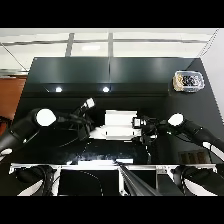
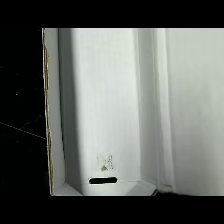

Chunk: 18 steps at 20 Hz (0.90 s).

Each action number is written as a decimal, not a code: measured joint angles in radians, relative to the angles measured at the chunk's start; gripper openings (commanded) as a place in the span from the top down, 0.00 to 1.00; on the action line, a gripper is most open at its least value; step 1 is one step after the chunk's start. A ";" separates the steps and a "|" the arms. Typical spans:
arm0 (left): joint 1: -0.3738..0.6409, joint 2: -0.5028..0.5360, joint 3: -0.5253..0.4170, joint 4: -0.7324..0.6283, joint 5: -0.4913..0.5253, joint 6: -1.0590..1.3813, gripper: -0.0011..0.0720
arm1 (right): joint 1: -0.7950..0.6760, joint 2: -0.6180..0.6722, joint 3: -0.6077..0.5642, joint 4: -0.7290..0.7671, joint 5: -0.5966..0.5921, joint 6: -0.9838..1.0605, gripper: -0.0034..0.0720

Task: Fold the box and place the chain.

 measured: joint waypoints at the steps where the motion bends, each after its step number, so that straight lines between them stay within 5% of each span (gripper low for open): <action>1: -0.007 0.007 -0.024 -0.005 0.018 0.061 0.03 | 0.000 0.000 0.000 0.000 0.000 0.000 0.30; 11: -0.049 -0.089 -0.084 -0.242 0.099 0.409 0.07 | 0.000 0.000 0.000 0.000 0.002 -0.001 0.30; 16: -0.058 -0.140 -0.086 -0.300 0.109 0.492 0.43 | 0.000 0.000 0.000 0.000 0.002 -0.001 0.30; 18: -0.059 -0.151 -0.084 -0.307 0.123 0.507 0.45 | 0.000 0.000 0.000 0.000 0.002 -0.001 0.30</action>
